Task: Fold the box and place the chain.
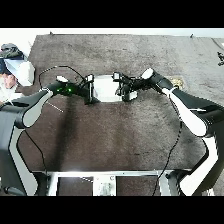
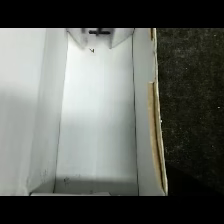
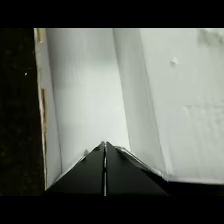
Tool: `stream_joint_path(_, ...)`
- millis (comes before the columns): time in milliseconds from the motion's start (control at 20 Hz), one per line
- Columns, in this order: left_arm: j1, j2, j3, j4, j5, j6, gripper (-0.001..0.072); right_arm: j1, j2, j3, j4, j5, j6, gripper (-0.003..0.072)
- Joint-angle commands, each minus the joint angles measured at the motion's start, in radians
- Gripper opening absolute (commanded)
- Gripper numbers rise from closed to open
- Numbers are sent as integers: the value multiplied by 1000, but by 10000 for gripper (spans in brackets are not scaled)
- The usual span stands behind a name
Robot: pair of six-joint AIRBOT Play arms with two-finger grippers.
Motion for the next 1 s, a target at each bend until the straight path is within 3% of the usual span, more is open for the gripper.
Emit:
stream_joint_path(0, 0, -1, 0, 1, 0, 1, 352, -11, 38, 0, -206, 21, 196, -11)
stream_joint_path(250, 0, -1, 0, 1, 0, 1, 352, -95, 148, 0, -266, 93, 477, -11)
stream_joint_path(550, 0, -1, 0, 1, 0, 1, 352, -272, 168, -2, -146, 117, 909, -11)
stream_joint_path(750, 0, -1, 0, 1, 0, 1, 352, -291, 105, -3, -142, 150, 996, -11)
stream_joint_path(950, 0, -1, 0, 1, 0, 1, 352, -290, -6, -3, 2, 231, 982, -11)
